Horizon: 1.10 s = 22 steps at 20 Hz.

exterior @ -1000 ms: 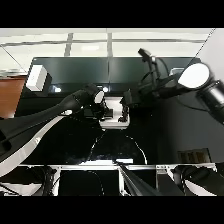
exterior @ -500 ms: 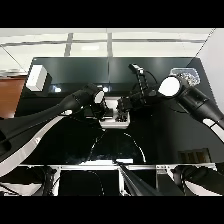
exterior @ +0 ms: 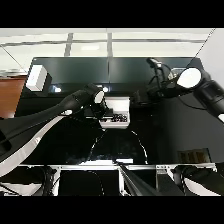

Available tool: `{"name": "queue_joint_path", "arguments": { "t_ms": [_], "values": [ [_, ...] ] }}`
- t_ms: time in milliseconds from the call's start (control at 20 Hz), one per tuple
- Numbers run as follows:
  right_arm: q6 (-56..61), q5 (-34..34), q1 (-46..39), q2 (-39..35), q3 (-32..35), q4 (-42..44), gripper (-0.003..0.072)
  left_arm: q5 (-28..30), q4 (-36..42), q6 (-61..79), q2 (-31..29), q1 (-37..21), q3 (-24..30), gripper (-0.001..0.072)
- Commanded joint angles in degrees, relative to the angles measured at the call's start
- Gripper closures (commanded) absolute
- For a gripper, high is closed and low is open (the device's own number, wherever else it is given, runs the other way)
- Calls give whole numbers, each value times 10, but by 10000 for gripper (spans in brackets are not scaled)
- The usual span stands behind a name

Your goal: Fold the box and place the chain.

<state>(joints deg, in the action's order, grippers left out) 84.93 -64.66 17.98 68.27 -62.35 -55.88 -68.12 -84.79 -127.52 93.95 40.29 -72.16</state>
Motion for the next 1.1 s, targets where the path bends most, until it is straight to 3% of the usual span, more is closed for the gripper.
{"name": "queue_joint_path", "arguments": {
  "t_ms": [0,50,100,150,300,450,600,700,750,850,950,1050],
  "values": [
    [-14,-50,-36,-21,-1,-15,421,-17,2,0,0,2,-15,654],
    [-15,-58,-36,-22,-1,-24,421,-33,-4,0,-1,3,-28,488],
    [-15,-63,-36,-22,-1,-33,421,-47,-12,0,-4,5,-43,231],
    [-15,-63,-36,-22,0,-33,421,-60,-23,1,-11,7,-55,86],
    [-15,-59,-36,-22,0,-33,421,-79,-68,46,-63,12,-63,72],
    [-15,-59,-36,-22,0,-37,421,-109,-104,148,-150,15,-29,75],
    [-14,-59,-36,-22,0,-49,421,-156,-183,163,-245,-28,80,75],
    [-14,-59,-36,-22,0,-49,421,-124,-155,164,-312,-106,175,84],
    [-14,-58,-36,-22,0,-48,421,-79,-102,170,-343,-155,221,84],
    [-14,-56,-36,-22,0,-48,421,37,78,266,-384,-246,299,84],
    [-14,-54,-36,-22,0,-48,421,123,314,521,-391,-309,364,84],
    [-14,-50,-36,-22,0,-49,421,137,402,795,-374,-321,387,83]
  ]
}}
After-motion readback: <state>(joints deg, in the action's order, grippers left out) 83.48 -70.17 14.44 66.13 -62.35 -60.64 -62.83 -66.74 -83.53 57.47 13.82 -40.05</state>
